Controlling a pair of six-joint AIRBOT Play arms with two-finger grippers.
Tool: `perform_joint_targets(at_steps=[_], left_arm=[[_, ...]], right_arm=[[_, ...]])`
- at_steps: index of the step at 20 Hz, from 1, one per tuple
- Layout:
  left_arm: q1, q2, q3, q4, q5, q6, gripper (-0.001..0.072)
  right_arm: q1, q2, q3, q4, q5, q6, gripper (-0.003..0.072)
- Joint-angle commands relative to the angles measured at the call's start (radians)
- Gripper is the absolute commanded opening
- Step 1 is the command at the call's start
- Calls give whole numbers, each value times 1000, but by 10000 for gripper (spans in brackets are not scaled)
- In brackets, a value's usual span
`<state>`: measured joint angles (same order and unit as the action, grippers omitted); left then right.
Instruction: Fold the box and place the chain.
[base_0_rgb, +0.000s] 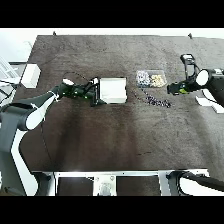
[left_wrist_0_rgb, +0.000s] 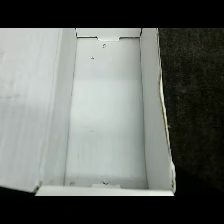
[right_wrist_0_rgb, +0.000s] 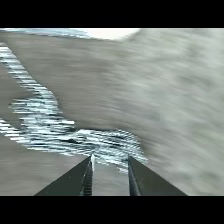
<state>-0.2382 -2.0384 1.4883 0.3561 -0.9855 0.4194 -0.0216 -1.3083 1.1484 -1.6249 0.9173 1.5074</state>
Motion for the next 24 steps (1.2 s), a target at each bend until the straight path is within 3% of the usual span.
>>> perform_joint_targets(at_steps=[1,2,4,7,9,16,19,21,24], left_arm=[[0,0,0,0,1,0,289],[0,0,0,0,1,0,289],[0,0,0,0,1,0,289],[0,0,0,0,0,0,289],[0,0,0,0,1,0,289],[0,0,0,0,0,0,289],[0,0,0,0,0,0,289],[0,0,0,0,1,0,289],[0,0,0,0,0,0,289]], right_arm=[[71,-24,-3,208,-25,-227,380],[91,-48,-3,242,-40,-313,418],[106,-124,8,306,-53,-432,417],[105,-258,48,395,42,-589,379],[106,-304,66,395,37,-622,357],[104,-361,83,390,51,-672,356],[92,-386,103,372,4,-679,354],[88,-385,135,372,8,-679,315],[87,-385,177,372,30,-680,316]])
